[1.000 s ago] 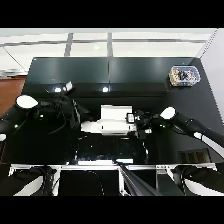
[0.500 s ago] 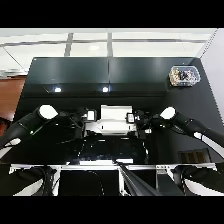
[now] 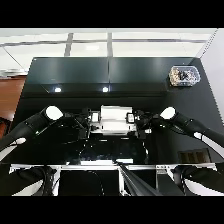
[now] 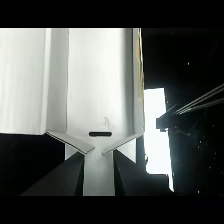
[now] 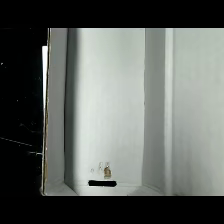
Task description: Fold the box and place the chain.
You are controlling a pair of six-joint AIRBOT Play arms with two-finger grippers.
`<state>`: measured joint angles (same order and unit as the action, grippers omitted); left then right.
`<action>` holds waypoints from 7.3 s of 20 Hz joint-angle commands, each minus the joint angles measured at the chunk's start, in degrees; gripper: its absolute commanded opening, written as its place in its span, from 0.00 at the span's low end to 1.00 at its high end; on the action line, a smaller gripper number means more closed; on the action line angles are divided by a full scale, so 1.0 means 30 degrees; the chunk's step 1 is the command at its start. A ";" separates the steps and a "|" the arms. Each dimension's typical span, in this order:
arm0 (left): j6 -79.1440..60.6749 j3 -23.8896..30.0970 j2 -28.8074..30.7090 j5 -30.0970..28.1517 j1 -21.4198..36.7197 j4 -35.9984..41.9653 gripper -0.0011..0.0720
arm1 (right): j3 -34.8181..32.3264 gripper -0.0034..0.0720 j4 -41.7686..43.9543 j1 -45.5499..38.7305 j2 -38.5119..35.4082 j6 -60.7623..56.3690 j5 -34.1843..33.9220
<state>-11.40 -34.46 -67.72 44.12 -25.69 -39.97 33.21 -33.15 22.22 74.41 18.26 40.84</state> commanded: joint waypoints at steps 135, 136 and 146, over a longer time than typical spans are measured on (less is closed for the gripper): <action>4.6351 -0.9763 -0.6411 0.6404 -0.6936 -1.5489 0.05 | -0.0007 0.44 0.0007 0.0000 0.0007 0.0000 0.0007; 4.6351 -0.9763 -0.6411 0.6390 -0.6936 -1.5489 0.05 | -0.0007 0.44 0.0007 0.0000 0.0007 0.0000 0.0007; 4.6366 -0.9763 -0.6411 0.5952 -0.6892 -1.4855 0.06 | 0.0007 0.44 0.0029 0.0000 -0.0007 -0.0576 0.0255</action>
<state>127.68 -63.70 -86.94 62.74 -46.44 -85.65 33.21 -33.12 22.22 74.41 18.11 40.86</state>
